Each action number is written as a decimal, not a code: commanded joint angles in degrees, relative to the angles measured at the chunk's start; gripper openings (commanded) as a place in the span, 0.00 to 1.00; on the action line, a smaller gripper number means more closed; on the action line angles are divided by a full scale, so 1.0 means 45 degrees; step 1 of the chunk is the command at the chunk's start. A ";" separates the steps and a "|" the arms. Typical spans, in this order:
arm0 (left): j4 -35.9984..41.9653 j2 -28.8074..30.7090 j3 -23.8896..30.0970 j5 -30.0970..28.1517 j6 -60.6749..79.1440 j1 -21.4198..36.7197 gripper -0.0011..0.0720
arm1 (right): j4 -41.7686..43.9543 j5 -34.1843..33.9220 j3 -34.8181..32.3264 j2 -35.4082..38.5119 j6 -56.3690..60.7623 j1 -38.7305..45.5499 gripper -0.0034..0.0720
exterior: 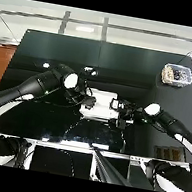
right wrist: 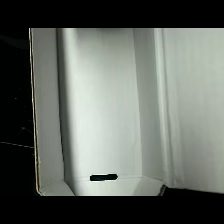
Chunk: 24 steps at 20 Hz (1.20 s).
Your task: Fold the box and place the chain.
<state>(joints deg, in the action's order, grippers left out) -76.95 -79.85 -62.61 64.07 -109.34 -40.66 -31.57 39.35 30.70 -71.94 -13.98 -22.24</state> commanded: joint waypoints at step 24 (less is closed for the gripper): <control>0.0024 -0.0559 -0.0413 0.0112 -0.1195 -0.0665 0.62 | 0.0005 0.0000 0.0000 0.0000 0.0010 -0.0010 0.12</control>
<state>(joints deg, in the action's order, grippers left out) -77.17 -82.35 -64.23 64.93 -114.08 -42.96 -31.66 39.53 30.70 -71.94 -13.93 -22.28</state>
